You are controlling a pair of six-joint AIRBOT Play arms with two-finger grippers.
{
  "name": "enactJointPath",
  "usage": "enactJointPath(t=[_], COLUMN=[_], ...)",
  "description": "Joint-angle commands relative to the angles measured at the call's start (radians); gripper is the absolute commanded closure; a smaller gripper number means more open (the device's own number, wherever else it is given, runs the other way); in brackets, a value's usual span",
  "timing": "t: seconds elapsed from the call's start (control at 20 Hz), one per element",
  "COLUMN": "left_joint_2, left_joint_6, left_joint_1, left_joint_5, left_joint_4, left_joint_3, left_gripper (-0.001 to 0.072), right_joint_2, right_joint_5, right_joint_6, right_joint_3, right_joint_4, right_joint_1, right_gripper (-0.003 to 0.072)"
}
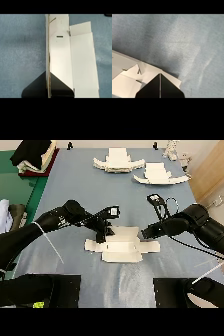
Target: Fold the box.
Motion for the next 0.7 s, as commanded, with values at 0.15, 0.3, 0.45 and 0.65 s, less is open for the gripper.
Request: enactJointPath(t=[0.15,0.3,0.45,0.65], left_joint_2=[-0.019,-0.019,-0.019,-0.019], left_joint_6=[-0.027,-0.03,-0.029,-0.029], left_joint_1=[0.0,0.0,0.0,0.0], left_joint_5=[-0.066,-0.074,-0.073,-0.073], left_joint_4=[0.005,0.005,0.005,0.005], left_joint_3=[-0.002,-0.002,-0.002,-0.002], left_gripper=[0.0693,0.0694,0.0694,0.0694], right_joint_2=[0.0,0.0,0.008,0.102], right_joint_5=[-0.005,-0.038,-0.069,-0.144], right_joint_6=[0.0,0.0,0.0,0.0], right_joint_3=[0.0,0.0,0.0,-0.014], right_joint_4=[-0.003,0.0,0.003,0.042], right_joint_1=[0.0,0.001,0.001,0.032], right_gripper=[0.0687,0.0687,0.0687,0.0688])
